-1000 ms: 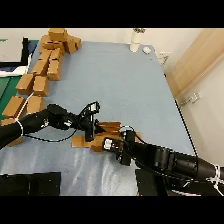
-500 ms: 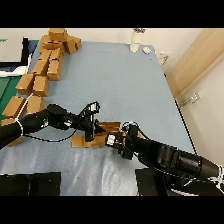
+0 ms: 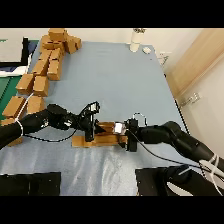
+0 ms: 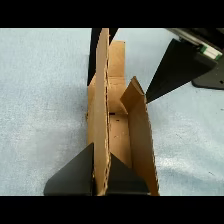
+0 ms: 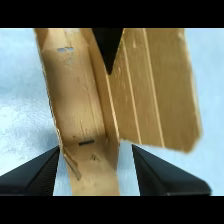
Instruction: Fold the box.
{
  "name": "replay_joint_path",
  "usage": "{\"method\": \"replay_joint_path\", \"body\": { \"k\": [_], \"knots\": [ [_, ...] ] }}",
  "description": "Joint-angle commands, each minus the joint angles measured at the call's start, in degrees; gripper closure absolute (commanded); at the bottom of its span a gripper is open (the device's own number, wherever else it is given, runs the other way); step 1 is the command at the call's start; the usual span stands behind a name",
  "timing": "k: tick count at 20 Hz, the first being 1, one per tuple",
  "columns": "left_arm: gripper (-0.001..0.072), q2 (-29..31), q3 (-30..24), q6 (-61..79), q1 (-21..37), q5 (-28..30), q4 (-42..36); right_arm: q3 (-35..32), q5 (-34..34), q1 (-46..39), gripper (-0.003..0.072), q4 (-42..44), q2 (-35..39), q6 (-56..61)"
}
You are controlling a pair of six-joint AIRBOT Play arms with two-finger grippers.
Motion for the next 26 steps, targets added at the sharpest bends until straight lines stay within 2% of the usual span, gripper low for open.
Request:
{"method": "replay_joint_path", "body": {
  "k": [1,4,7,16,21,26],
  "knots": [
    [0.0700,0.0,0.0,0.0,0.0,0.0,0.0,2.6,-3.6,-5.4,-0.0034,12.6,-6.8,-16.6],
    [0.0699,0.0,0.0,0.0,0.0,0.0,0.0,3.6,-3.6,-5.5,-0.0034,13.6,-13.6,-17.1],
    [0.0700,0.0,0.0,0.0,0.0,0.0,0.0,4.2,-3.5,-5.5,-0.0034,14.5,-16.9,-17.1],
    [0.0699,0.0,0.0,0.0,0.0,0.0,0.0,4.3,-4.9,-5.4,-0.0034,13.4,-16.0,-13.4],
    [0.0700,0.0,0.0,0.0,0.0,0.0,0.0,4.3,-13.4,-5.4,-0.0034,13.4,-16.0,-13.4],
    [0.0700,0.0,0.0,0.0,0.0,0.0,0.0,4.3,-8.6,-5.4,-0.0034,12.9,-16.1,-13.4]
  ]
}}
